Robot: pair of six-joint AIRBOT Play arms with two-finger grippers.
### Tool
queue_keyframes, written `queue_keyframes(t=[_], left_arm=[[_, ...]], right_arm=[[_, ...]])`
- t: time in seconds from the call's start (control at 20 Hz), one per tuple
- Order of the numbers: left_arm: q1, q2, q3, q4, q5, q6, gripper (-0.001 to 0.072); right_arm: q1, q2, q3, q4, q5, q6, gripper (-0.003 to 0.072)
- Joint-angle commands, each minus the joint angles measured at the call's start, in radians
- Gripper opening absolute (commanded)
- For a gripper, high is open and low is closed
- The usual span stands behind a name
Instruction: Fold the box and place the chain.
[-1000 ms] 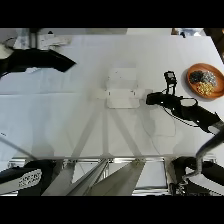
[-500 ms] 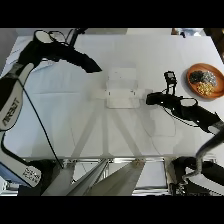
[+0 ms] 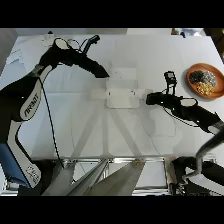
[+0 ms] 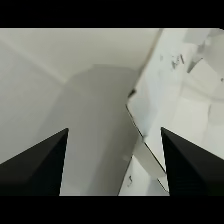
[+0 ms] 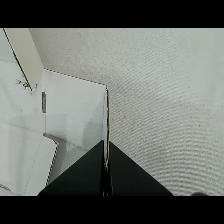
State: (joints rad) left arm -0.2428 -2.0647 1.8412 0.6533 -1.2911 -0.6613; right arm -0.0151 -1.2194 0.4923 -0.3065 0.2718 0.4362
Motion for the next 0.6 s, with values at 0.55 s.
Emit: queue_keyframes(t=[0.55], left_arm=[[-0.094, -0.041, 0.007, 0.016, -0.016, 0.24, 0.0441]], right_arm=[[0.001, 0.0, 0.0, 0.0, 0.0, 0.0, 0.0009]])
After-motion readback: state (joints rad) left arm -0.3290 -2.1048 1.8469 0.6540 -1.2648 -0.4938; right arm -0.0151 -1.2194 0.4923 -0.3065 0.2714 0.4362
